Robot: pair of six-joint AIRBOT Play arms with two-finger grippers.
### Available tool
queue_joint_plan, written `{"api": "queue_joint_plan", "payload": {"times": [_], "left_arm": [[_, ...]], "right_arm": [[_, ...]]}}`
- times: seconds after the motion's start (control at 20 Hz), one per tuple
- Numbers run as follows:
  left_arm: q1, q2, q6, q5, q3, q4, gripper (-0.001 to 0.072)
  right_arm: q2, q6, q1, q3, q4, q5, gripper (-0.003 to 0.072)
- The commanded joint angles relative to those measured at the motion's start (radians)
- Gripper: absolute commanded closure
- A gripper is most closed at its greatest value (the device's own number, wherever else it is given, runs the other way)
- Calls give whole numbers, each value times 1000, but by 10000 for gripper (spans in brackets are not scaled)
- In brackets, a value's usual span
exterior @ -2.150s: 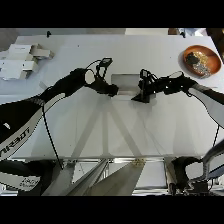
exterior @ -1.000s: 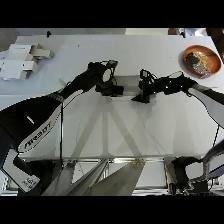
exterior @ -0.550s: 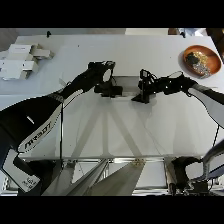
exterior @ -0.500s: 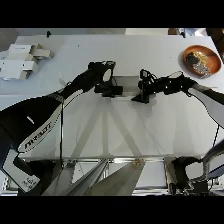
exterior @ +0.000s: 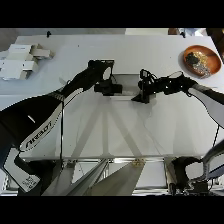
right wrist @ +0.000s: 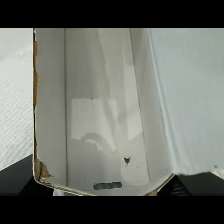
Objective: Fold the box and place the chain.
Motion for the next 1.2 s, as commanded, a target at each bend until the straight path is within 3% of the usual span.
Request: {"api": "queue_joint_plan", "payload": {"times": [0.0, 0.05, 0.15, 0.2, 0.3, 0.4, 0.5, 0.8, 1.0, 1.15], "left_arm": [[0, -11, -3, 7, 4, -44, 703], [0, -13, 2, 15, 4, -61, 693], [0, -13, 1, 28, 5, -66, 524], [0, -12, 2, 28, 6, -66, 511], [0, -10, 1, 22, 6, -68, 408], [5, -1, 2, 18, 6, -70, 403], [19, 13, 1, 17, 8, -77, 308], [84, 16, 47, -38, 78, -71, 308], [93, -48, 66, -131, 177, -55, 307], [75, -84, 68, -140, 208, -66, 309]], "right_arm": [[1, -1, 0, 0, 1, 0, 89], [1, -1, 0, 0, 1, 0, 89], [1, -1, 0, 0, 1, 0, 89], [1, -1, 0, 0, 1, 0, 89], [1, -1, 0, 0, 1, 0, 89], [1, -1, 0, 0, 1, 0, 89], [1, -1, 0, 0, 1, 0, 89], [1, -1, 0, 0, 1, 0, 89], [1, -1, 0, 0, 1, 0, 89], [1, -1, 0, 0, 1, 0, 89]]}}
